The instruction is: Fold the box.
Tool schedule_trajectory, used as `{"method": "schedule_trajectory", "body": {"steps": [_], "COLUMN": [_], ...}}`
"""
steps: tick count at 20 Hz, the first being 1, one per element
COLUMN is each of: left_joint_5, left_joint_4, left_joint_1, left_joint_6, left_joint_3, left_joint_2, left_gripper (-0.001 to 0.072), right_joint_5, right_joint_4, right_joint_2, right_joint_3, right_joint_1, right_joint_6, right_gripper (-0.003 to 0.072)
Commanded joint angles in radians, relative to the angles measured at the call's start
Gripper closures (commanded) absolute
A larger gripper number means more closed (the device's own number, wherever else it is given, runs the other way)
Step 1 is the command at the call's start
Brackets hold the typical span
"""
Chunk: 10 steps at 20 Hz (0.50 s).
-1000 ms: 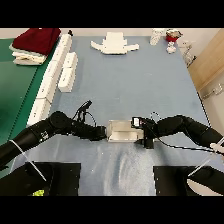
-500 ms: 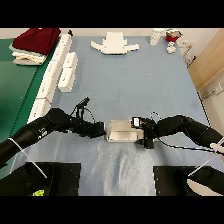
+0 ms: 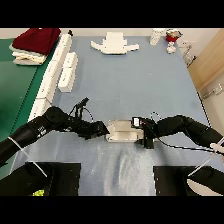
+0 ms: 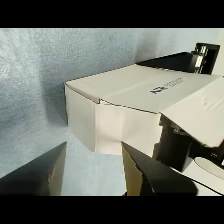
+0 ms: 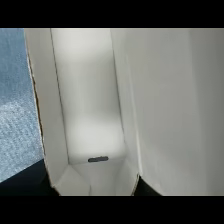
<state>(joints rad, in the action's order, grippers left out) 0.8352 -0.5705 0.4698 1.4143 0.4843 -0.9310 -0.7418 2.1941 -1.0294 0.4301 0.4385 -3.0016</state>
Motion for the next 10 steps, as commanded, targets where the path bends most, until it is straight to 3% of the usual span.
{"method": "schedule_trajectory", "body": {"steps": [1,6,10], "left_joint_5": [-0.025,-0.049,-0.103], "left_joint_4": [0.011,0.017,0.006], "left_joint_1": [0.018,0.100,0.111], "left_joint_6": [-0.004,-0.013,-0.002], "left_joint_3": [-0.002,-0.001,0.005], "left_joint_2": [-0.015,-0.048,-0.048], "left_gripper": [0.0184,0.0185,0.0188], "right_joint_5": [0.000,0.000,0.000], "right_joint_4": [0.000,0.000,0.000], "right_joint_2": [0.001,0.001,0.001], "right_joint_3": [0.001,0.001,0.001], "right_joint_1": [0.000,0.000,0.000], "right_joint_6": [0.000,0.000,0.000], "right_gripper": [0.0156,0.0156,0.0156]}}
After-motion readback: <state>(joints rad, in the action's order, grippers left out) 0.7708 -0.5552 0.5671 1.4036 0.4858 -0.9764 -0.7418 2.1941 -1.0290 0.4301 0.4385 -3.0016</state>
